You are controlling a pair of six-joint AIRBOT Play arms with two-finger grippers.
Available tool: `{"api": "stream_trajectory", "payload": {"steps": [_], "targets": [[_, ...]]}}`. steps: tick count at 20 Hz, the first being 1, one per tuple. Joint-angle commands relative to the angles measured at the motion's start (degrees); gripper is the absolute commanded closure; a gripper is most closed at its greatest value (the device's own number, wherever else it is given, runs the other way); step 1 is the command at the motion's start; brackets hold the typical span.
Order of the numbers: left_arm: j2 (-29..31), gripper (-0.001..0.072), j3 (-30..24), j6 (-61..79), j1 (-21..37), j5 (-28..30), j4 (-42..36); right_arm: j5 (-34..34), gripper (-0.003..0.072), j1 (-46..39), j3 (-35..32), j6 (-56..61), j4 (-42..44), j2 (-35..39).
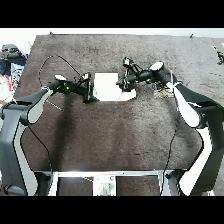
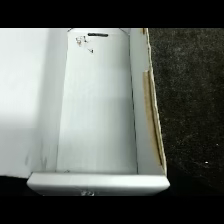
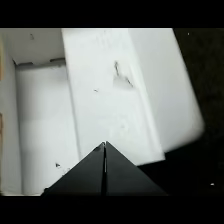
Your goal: Fold the box and place the chain.
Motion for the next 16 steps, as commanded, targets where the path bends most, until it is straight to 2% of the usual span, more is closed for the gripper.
{"api": "stream_trajectory", "payload": {"steps": [1, 3, 5, 6, 7, 9, 12, 13, 14, 16], "targets": [[0.0, 0.0504, 0.0, 0.0, 0.0, 0.0, 0.0, 10.1, 0.0674, -1.7, 0.1, 6.6, -1.6, 5.0], [0.0, 0.0504, 0.0, 0.0, 0.0, 0.0, 0.0, 15.5, 0.0674, -2.2, 0.0, 11.3, -5.9, 7.3], [0.0, 0.0504, 0.0, 0.0, 0.0, 0.0, 0.0, 15.9, 0.0664, -1.1, -0.3, 12.0, -11.8, 7.2], [0.0, 0.0504, 0.0, 0.0, 0.0, 0.0, 0.0, 13.6, 0.0400, -0.1, -0.8, 12.0, -16.5, 6.8], [0.0, 0.0504, 0.0, 0.0, 0.0, 0.0, 0.0, 11.3, -0.0002, 0.9, -1.5, 11.7, -20.7, 6.3], [0.0, 0.0504, 0.0, 0.0, 0.0, 0.0, 0.0, 6.7, -0.0017, 2.5, -2.1, 11.1, -26.5, 5.1], [0.0, 0.0504, 0.0, 0.0, 0.0, 0.0, 0.0, 2.8, -0.0006, 4.1, -2.1, 9.3, -26.8, 3.6], [0.0, 0.0504, 0.0, 0.0, 0.0, 0.0, 0.0, 2.2, 0.0125, 4.4, -2.1, 8.9, -26.8, 3.2], [0.0, 0.0504, 0.0, 0.0, 0.0, 0.0, 0.0, 1.6, 0.0221, 4.7, -2.1, 8.8, -26.7, 2.8], [0.0, 0.0504, 0.0, 0.0, 0.0, 0.0, 0.0, 0.8, 0.0211, 4.8, -2.1, 8.8, -26.7, 2.2]]}}
